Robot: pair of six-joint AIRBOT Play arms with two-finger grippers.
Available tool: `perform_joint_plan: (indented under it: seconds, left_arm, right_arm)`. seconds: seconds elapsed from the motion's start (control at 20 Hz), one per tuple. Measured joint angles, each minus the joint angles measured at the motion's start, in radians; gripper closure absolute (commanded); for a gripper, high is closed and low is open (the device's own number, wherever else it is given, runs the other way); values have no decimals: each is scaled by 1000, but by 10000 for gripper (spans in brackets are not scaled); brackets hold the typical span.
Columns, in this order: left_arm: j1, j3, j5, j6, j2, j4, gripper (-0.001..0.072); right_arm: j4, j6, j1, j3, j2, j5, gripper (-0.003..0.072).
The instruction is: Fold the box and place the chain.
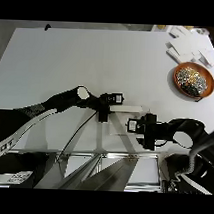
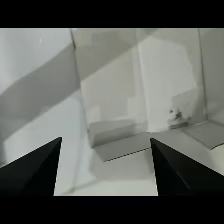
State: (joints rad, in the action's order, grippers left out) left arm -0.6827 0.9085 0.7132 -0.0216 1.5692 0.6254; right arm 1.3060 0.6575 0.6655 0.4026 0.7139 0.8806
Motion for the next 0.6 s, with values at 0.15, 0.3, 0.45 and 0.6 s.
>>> perform_joint_plan:
  seconds: [0.15, 0.3, 0.45, 0.6]
  left_arm:
    - [0, 0, 2, 0, 0, 0, 701]
    - [0, 0, 2, 0, 0, 0, 701]
    - [0, 0, 2, 0, 0, 0, 701]
    - [0, 0, 2, 0, 0, 0, 701]
  right_arm:
    - [60, -53, 16, -65, 0, -126, 32]
    - [98, -75, 22, -122, 0, -205, 20]
    - [116, -83, 25, -157, 2, -251, -4]
    - [123, -87, 29, -171, 14, -286, -4]
